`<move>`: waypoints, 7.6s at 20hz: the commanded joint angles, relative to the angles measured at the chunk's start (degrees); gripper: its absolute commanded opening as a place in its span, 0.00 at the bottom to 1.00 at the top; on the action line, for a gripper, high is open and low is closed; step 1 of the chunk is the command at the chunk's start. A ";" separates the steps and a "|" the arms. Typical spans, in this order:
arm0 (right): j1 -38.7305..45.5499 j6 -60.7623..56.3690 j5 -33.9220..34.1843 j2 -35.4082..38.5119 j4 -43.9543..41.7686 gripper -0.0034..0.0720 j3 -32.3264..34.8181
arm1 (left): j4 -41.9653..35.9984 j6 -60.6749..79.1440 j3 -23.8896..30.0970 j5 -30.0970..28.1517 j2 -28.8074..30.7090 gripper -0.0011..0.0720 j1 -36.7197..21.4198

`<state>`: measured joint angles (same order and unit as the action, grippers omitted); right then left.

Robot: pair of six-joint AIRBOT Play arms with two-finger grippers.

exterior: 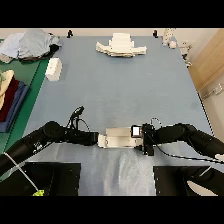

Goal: Fold the box.

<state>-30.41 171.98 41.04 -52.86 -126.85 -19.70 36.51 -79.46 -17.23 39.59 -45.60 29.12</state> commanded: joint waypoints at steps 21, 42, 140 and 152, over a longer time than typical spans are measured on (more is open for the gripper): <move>0.00 -0.02 -0.02 0.04 -0.02 0.72 0.02 | -3.54 -3.69 -4.63 6.08 1.03 0.43 0.57; 0.00 -0.02 -0.02 0.04 -0.02 0.72 0.02 | 38.25 -51.78 -27.12 14.67 -16.13 0.43 24.28; 0.00 -0.02 -0.02 0.04 0.00 0.72 0.02 | -18.93 104.15 -1.57 2.34 -12.15 0.95 -0.85; 0.02 -0.02 -0.02 0.04 0.00 0.72 0.02 | -17.81 100.32 -4.09 -2.19 -15.63 0.95 4.00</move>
<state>-30.41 171.98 41.01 -52.86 -126.85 -19.66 17.78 22.31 -20.95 38.83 -60.77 32.08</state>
